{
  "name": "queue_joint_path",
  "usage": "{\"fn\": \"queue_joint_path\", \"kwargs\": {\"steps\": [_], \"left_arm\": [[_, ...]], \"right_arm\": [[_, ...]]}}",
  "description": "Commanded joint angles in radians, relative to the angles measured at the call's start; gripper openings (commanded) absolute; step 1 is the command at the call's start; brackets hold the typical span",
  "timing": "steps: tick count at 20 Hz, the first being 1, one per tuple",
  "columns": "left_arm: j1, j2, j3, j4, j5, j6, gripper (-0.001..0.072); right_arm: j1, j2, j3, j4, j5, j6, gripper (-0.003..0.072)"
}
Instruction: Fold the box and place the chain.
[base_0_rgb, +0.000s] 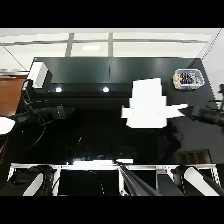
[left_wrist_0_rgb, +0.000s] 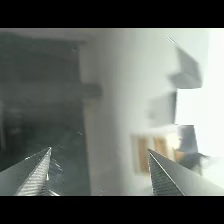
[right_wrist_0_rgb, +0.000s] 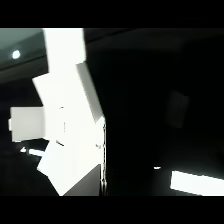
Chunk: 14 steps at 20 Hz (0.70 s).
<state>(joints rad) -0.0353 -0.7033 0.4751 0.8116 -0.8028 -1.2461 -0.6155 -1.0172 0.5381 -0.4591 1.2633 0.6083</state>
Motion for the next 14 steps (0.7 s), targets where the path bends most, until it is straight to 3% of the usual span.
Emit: {"fn": "queue_joint_path", "kwargs": {"steps": [1, 5, 9, 11, 14], "left_arm": [[0.000, -0.105, 0.002, -0.209, -0.059, 0.107, 0.0715], [-0.003, -0.346, 0.085, -0.410, -0.202, 0.309, 0.0714], [-0.091, -0.565, 0.204, -0.336, -0.226, 0.323, 0.0715], [-0.135, -0.665, 0.280, -0.299, -0.230, 0.326, 0.0715], [-0.149, -0.796, 0.387, -0.304, -0.314, 0.347, 0.0714]], "right_arm": [[0.217, 0.121, -0.148, 0.153, -0.101, -0.067, 0.0014], [0.504, 0.188, -0.281, 0.264, -0.340, -0.100, 0.0014], [0.715, 0.188, -0.285, 0.290, -0.504, -0.100, 0.0015], [0.768, 0.188, -0.285, 0.290, -0.533, -0.098, 0.0015], [0.798, 0.188, -0.285, 0.290, -0.535, -0.098, 0.0015]]}}
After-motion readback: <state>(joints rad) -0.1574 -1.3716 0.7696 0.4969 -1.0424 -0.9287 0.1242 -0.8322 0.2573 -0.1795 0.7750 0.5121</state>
